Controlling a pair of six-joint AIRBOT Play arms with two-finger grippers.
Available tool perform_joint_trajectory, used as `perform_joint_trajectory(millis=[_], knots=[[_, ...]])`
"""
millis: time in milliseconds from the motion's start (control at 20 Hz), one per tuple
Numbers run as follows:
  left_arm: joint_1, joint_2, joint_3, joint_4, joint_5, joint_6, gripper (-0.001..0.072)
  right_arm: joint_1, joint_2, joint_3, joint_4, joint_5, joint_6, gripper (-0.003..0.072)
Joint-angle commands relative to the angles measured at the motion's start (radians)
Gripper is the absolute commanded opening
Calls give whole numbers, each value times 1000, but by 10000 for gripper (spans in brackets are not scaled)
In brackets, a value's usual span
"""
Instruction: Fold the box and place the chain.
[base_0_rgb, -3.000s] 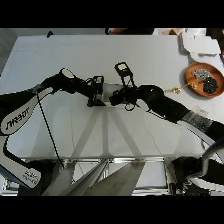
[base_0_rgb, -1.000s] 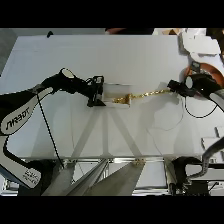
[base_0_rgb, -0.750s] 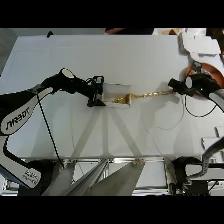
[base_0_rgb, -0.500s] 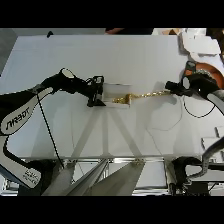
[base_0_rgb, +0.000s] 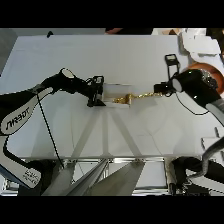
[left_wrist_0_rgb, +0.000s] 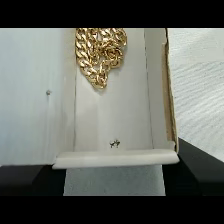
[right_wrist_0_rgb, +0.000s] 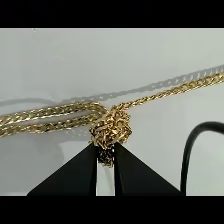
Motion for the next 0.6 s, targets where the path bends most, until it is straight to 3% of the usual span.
perform_joint_trajectory(millis=[0, 200, 550], knots=[[0, 0, 0, 0, 0, 0, 258, 161, 22, 1, 8, 29, -32, 5], [0, 0, 0, 0, 0, 0, 258, 315, 22, 2, 30, 27, -28, 5], [0, 0, 0, 0, 0, 0, 258, 414, 19, 43, 67, -16, -19, 5]])
